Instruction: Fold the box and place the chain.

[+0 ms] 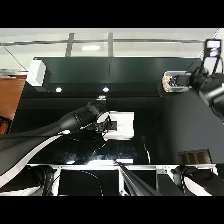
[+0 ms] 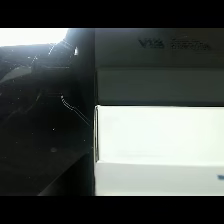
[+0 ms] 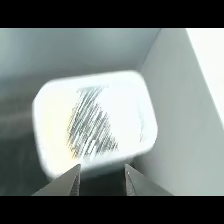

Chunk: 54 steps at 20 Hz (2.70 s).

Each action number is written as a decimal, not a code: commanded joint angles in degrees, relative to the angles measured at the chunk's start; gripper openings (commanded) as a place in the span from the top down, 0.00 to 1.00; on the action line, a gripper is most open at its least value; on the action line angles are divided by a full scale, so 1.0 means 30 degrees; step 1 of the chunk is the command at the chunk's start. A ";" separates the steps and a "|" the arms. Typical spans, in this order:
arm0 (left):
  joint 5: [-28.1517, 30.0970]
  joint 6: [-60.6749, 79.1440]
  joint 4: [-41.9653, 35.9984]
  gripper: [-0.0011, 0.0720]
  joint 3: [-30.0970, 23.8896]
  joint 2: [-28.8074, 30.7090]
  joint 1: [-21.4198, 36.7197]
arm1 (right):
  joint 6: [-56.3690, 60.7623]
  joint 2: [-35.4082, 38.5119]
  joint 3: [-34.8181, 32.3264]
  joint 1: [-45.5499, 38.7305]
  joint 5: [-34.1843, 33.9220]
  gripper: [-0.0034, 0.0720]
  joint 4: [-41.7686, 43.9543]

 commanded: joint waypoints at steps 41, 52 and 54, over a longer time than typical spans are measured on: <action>-0.0007 0.0007 -0.0022 0.95 0.0007 0.0007 0.0007 | -1.0928 -1.4950 1.3304 -0.4692 0.8123 0.93 1.1431; -0.0007 0.0007 -0.0015 0.95 0.0007 0.0007 0.0007 | -1.2772 -1.0120 1.3304 -0.4685 0.8466 0.93 1.1191; 0.0000 0.0007 -0.0015 0.95 0.0007 0.0007 0.0015 | -1.3464 -0.9071 1.3304 -0.4692 0.8313 0.93 1.1868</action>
